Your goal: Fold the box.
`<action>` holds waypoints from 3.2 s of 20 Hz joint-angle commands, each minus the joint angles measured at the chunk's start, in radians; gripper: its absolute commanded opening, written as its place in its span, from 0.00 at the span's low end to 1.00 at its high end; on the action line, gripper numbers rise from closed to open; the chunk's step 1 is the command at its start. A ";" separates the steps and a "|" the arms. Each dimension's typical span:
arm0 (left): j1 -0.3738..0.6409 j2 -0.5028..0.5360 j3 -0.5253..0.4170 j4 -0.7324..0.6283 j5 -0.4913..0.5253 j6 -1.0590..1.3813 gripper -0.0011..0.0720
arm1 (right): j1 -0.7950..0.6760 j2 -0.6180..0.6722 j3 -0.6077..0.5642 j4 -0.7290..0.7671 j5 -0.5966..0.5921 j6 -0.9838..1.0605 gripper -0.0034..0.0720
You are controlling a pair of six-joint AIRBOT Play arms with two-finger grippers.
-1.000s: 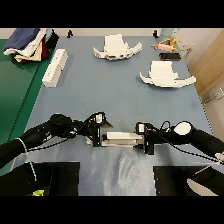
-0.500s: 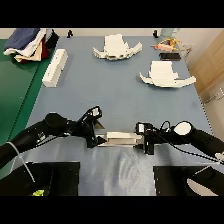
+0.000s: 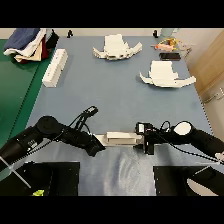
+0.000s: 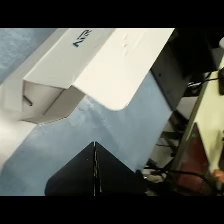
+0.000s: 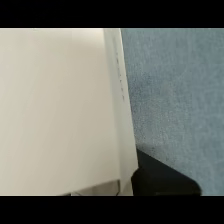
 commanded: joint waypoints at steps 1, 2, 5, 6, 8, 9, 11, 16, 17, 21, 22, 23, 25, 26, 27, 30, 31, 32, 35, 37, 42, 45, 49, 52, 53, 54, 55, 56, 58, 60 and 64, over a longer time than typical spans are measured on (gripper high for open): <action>-0.116 -0.075 0.034 -0.187 0.150 -0.150 0.03 | 0.000 0.001 0.001 0.000 -0.001 0.000 0.73; -0.129 -0.108 0.053 -0.220 0.207 -0.151 0.03 | 0.000 0.001 0.001 0.000 0.000 0.000 0.73; -0.106 -0.176 0.106 -0.303 0.337 -0.155 0.03 | 0.000 0.000 0.001 0.000 0.000 0.000 0.73; -0.091 -0.189 0.111 -0.346 0.367 -0.155 0.03 | 0.000 0.001 0.001 0.000 0.000 0.000 0.73; -0.065 -0.212 0.111 -0.402 0.411 -0.172 0.03 | 0.000 0.001 0.001 0.000 -0.001 0.000 0.73; -0.055 -0.226 0.110 -0.402 0.436 -0.206 0.03 | 0.000 0.001 0.001 0.000 -0.001 0.000 0.73; -0.040 -0.266 0.110 -0.402 0.469 -0.233 0.03 | 0.000 0.001 0.001 0.000 0.000 0.000 0.73; -0.029 -0.416 0.111 -0.402 0.402 -0.283 0.03 | 0.000 0.001 0.001 0.000 -0.001 0.000 0.73; -0.030 -0.442 0.111 -0.402 0.379 -0.283 0.03 | 0.000 0.001 0.001 0.000 -0.001 0.000 0.73; -0.030 -0.475 0.111 -0.402 0.368 -0.282 0.03 | 0.000 0.001 0.001 0.000 0.000 0.000 0.73; -0.030 -0.475 0.113 -0.402 0.369 -0.281 0.03 | 0.000 0.001 0.001 0.000 -0.001 0.000 0.73; -0.030 -0.475 0.115 -0.402 0.370 -0.281 0.03 | 0.000 0.001 0.001 0.000 -0.001 0.000 0.73; -0.030 -0.475 0.126 -0.402 0.370 -0.264 0.03 | 0.000 0.001 0.001 0.000 0.000 0.000 0.73; -0.030 -0.475 0.137 -0.402 0.367 -0.249 0.03 | 0.000 0.000 0.001 0.000 -0.001 0.000 0.73; -0.028 -0.473 0.149 -0.402 0.366 -0.235 0.03 | 0.000 0.001 0.001 0.000 0.000 0.000 0.73; 0.005 -0.444 0.197 -0.383 0.303 -0.143 0.03 | 0.000 0.001 0.001 0.000 0.000 0.000 0.73; 0.024 -0.422 0.206 -0.366 0.272 -0.123 0.03 | 0.000 0.001 0.001 0.000 -0.001 0.000 0.73; 0.050 -0.390 0.209 -0.331 0.243 -0.119 0.03 | 0.000 0.001 0.001 0.000 -0.001 0.000 0.73; 0.137 -0.266 0.209 -0.163 0.142 -0.120 0.03 | 0.000 0.001 0.001 0.000 0.000 0.000 0.73; 0.190 -0.169 0.209 -0.063 0.063 -0.124 0.03 | 0.000 0.001 0.001 0.000 0.000 0.000 0.73; 0.213 0.042 0.209 0.143 -0.107 0.035 0.03 | 0.000 0.001 0.001 0.000 -0.001 0.000 0.73; 0.213 0.111 0.205 0.230 -0.121 0.161 0.03 | 0.000 0.001 0.001 0.000 0.000 0.000 0.73; 0.220 0.117 0.201 0.289 -0.158 0.435 0.67 | 0.000 0.001 0.001 0.000 -0.001 0.000 0.73; 0.262 0.082 0.153 0.285 -0.095 0.572 0.97 | -0.001 0.001 0.001 0.000 -0.002 0.000 0.73; 0.261 0.060 0.142 0.283 -0.083 0.616 0.97 | -0.001 0.001 0.001 0.000 -0.001 0.000 0.73; 0.254 0.032 0.131 0.273 -0.072 0.657 0.97 | -0.001 0.001 0.001 0.000 -0.001 0.000 0.73; 0.242 0.002 0.122 0.258 -0.065 0.700 0.97 | -0.001 0.001 0.001 0.000 -0.001 0.000 0.73; 0.219 -0.034 0.114 0.245 -0.053 0.745 0.97 | -0.001 0.000 0.001 0.000 -0.001 0.000 0.73; 0.160 -0.103 0.101 0.218 -0.011 0.819 0.97 | -0.001 0.001 0.001 0.000 -0.001 0.000 0.73; 0.107 -0.170 0.101 0.192 0.029 0.880 0.97 | -0.001 0.001 0.001 0.000 -0.001 0.000 0.73; 0.058 -0.276 0.101 0.105 0.083 0.991 0.97 | -0.001 0.001 0.001 0.000 -0.001 0.000 0.73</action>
